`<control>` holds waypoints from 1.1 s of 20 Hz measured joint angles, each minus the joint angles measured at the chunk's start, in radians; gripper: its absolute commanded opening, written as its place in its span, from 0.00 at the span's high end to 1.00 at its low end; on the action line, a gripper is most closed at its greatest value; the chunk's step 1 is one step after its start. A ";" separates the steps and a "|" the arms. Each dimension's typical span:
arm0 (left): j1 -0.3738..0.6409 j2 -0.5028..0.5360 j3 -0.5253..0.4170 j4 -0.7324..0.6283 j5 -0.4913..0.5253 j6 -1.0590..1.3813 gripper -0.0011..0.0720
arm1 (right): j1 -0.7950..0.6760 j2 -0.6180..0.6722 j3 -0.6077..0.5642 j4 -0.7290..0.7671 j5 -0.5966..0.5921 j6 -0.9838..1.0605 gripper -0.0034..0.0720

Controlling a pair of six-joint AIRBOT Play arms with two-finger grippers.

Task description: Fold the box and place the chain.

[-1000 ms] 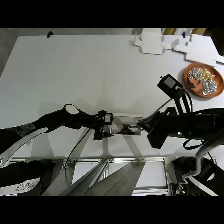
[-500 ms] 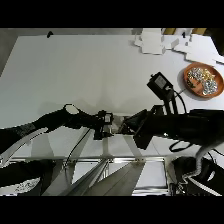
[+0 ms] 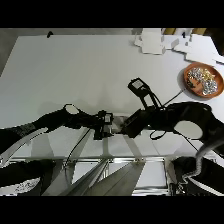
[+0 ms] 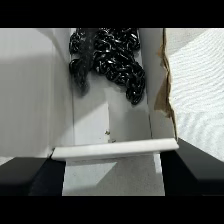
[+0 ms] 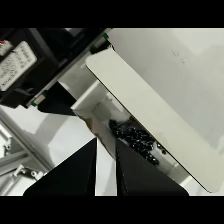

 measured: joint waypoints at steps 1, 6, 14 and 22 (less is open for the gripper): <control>0.000 0.000 0.000 0.000 0.000 0.000 0.70 | 0.000 -0.011 0.000 -0.004 0.003 0.001 0.66; 0.000 0.000 0.000 0.000 0.000 0.000 0.70 | -0.002 -0.032 0.057 -0.058 0.047 0.000 0.63; 0.000 0.000 0.000 0.000 0.000 0.000 0.70 | -0.263 -0.048 0.184 -0.231 0.118 0.005 0.63; 0.000 0.000 0.000 0.000 0.000 0.000 0.70 | -0.554 -0.154 0.160 -0.262 0.176 -0.029 0.64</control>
